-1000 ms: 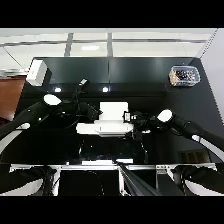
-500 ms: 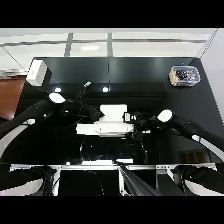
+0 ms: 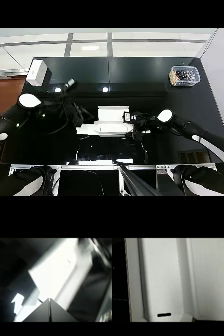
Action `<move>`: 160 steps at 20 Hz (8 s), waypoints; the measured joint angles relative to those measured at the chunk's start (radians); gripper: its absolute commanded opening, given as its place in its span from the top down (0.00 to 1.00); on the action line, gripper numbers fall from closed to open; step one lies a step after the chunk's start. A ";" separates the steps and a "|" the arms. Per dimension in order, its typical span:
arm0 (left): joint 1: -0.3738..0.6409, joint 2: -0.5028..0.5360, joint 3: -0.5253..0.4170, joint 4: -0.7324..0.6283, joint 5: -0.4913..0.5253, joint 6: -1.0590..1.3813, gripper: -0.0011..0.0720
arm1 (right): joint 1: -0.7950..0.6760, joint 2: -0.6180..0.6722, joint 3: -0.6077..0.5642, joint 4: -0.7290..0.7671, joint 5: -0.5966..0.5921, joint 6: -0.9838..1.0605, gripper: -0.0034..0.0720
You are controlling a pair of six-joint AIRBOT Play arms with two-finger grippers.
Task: Fold the box and place the chain.
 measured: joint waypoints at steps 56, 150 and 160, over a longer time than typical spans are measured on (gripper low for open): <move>-0.188 -0.175 -0.080 -0.175 0.219 0.688 0.95 | 0.000 0.000 0.000 0.000 0.000 0.000 0.94; -0.523 -0.344 0.313 0.731 0.012 -1.640 0.54 | 0.000 0.000 0.000 0.002 -0.001 0.001 0.94; -0.533 -0.415 0.399 0.781 -0.068 -1.688 0.67 | 0.000 0.000 0.000 0.000 0.000 0.000 0.94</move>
